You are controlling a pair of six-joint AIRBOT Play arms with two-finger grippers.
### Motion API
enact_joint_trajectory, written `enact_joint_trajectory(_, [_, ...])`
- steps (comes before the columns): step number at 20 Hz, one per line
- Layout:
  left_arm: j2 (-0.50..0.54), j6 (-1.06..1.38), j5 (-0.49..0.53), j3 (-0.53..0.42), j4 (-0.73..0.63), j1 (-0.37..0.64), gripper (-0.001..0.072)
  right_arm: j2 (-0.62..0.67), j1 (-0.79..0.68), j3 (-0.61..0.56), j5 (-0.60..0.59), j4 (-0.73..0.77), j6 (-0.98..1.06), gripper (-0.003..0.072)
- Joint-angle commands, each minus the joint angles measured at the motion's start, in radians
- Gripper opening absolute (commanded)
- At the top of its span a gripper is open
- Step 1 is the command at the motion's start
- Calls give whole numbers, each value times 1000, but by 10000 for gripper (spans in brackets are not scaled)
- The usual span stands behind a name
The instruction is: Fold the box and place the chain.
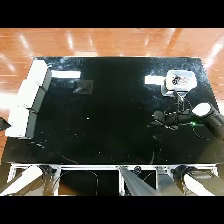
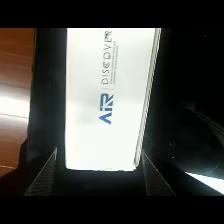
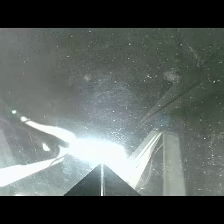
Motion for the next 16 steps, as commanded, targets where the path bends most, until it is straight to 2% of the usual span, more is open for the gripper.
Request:
enact_joint_trajectory(1, [3, -148, 29, 131, -13, -23, 612, 0, 1, 35, 37, -68, -19, 28])
enact_joint_trajectory(2, [6, -205, 25, 190, -72, -38, 605, 0, 1, 83, 71, -128, -19, 28])
enact_joint_trajectory(3, [10, -264, 3, 243, -188, -56, 594, 0, 1, 142, 86, -180, -18, 28])
enact_joint_trajectory(4, [16, -290, -21, 276, -328, -81, 488, 0, 1, 215, 85, -231, -17, 27])
enact_joint_trajectory(6, [28, -235, -32, 314, -581, -189, 55, 0, 2, 395, 86, -318, -2, 28])
enact_joint_trajectory(7, [39, -228, -48, 316, -622, -267, 15, 0, 6, 493, 95, -359, 2, 28])
enact_joint_trajectory(8, [51, -233, -61, 316, -617, -372, 14, 0, 12, 586, 117, -402, 7, 28])
enact_joint_trajectory(10, [70, -307, -71, 314, -509, -611, 13, 0, 21, 723, 195, -496, 35, 28])
enact_joint_trajectory(12, [80, -468, -84, 295, -259, -878, 13, 2, 11, 759, 281, -535, 84, 27])
enact_joint_trajectory(14, [79, -708, -86, 247, 32, -1112, 14, 2, -16, 719, 374, -535, 96, 27])
enact_joint_trajectory(16, [80, -899, -77, 173, 247, -1258, 15, 14, -56, 603, 385, -536, 129, 27])
